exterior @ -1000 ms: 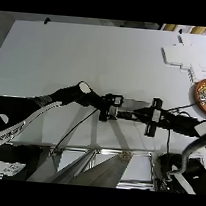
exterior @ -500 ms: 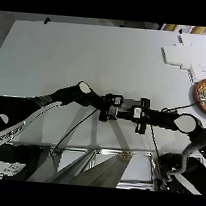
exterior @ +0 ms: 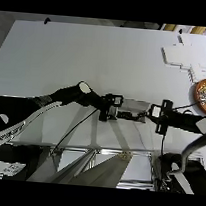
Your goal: Fold the box and place the chain.
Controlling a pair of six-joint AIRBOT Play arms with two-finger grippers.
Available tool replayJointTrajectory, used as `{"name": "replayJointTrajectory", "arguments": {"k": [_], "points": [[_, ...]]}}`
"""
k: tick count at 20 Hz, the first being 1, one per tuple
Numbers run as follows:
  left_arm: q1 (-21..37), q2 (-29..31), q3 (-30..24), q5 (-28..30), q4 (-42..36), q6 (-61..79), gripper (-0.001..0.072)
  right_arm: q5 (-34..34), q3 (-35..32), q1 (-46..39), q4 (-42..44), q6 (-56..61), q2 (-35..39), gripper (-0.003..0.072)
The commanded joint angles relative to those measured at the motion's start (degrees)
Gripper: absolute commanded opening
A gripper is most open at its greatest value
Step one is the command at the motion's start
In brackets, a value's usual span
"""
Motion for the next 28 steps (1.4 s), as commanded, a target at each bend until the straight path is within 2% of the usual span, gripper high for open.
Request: {"name": "replayJointTrajectory", "arguments": {"k": [1,6,9,15,20,25,28], "points": [[0.0,0.0,0.0,0.0,0.0,0.0,0.0207,2.2,-0.9,-6.3,-1.5,-2.4,-2.1,0.0151],[0.0,0.0,0.0,0.0,0.0,0.0,0.0207,-1.6,-1.4,-6.3,-1.1,-6.8,-11.0,0.0152],[0.0,0.0,0.0,0.0,0.0,0.0,0.0207,-3.7,-1.4,-5.5,1.3,-12.5,-14.7,0.0152],[0.0,0.0,0.0,0.0,0.0,0.0,0.0207,-8.5,-1.4,-3.3,1.3,-15.3,-20.1,0.0149],[0.0,0.0,0.0,0.0,0.0,0.0,0.0207,-6.0,-1.4,-3.3,0.9,-15.2,-19.9,0.0019],[0.0,0.0,0.0,0.0,0.0,0.0,0.0207,-1.5,-1.4,-3.3,-4.0,-9.3,-13.2,0.0019],[0.0,0.0,0.0,0.0,0.0,0.0,0.0207,-0.1,-1.4,-3.3,-3.1,-8.8,-8.8,0.0019]]}}
